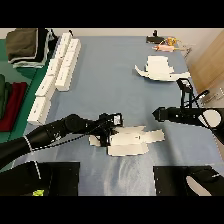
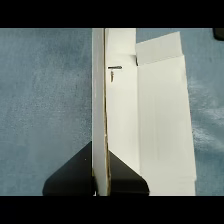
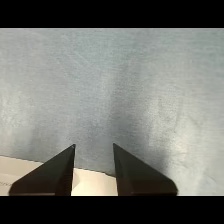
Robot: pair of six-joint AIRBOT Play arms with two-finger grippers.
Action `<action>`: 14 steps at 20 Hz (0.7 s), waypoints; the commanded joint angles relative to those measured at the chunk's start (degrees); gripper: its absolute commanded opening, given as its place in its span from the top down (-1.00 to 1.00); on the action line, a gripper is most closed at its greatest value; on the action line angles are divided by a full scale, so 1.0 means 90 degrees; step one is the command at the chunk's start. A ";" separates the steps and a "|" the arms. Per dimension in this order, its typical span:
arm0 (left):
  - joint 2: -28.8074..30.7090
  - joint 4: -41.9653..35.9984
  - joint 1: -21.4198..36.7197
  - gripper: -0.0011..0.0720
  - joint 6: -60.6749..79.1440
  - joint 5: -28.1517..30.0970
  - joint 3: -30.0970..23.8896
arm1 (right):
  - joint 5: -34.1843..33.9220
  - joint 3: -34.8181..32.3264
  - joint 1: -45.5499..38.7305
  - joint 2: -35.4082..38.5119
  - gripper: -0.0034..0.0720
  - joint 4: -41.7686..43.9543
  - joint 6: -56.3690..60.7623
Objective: Fold the box.
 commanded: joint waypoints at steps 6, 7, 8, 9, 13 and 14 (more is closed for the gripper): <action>0.0209 0.1015 -0.0010 0.93 -0.1030 -0.0301 0.0100 | 0.0090 0.0000 0.0002 0.0005 -0.05 0.0027 -0.0002; 0.0211 0.1015 -0.0012 0.93 -0.1030 -0.0318 0.0143 | 0.0090 0.0000 0.0002 0.0005 -0.05 0.0027 -0.0002; 0.0211 0.1020 -0.0010 0.93 -0.1030 -0.0401 0.0189 | 0.0092 0.0000 0.0002 0.0005 -0.05 0.0027 -0.0002; 0.0211 0.1042 -0.0010 0.94 -0.1032 -0.0500 0.0228 | 0.0092 0.0000 0.0002 0.0005 -0.05 0.0027 -0.0002; 0.0214 0.1081 -0.0010 0.94 -0.1030 -0.0704 0.0272 | 0.0092 0.0000 0.0002 0.0005 -0.05 0.0027 -0.0002; 0.0214 0.1149 -0.0010 0.94 -0.1027 -0.0712 0.0289 | 0.0090 0.0000 0.0002 0.0005 -0.05 0.0027 -0.0002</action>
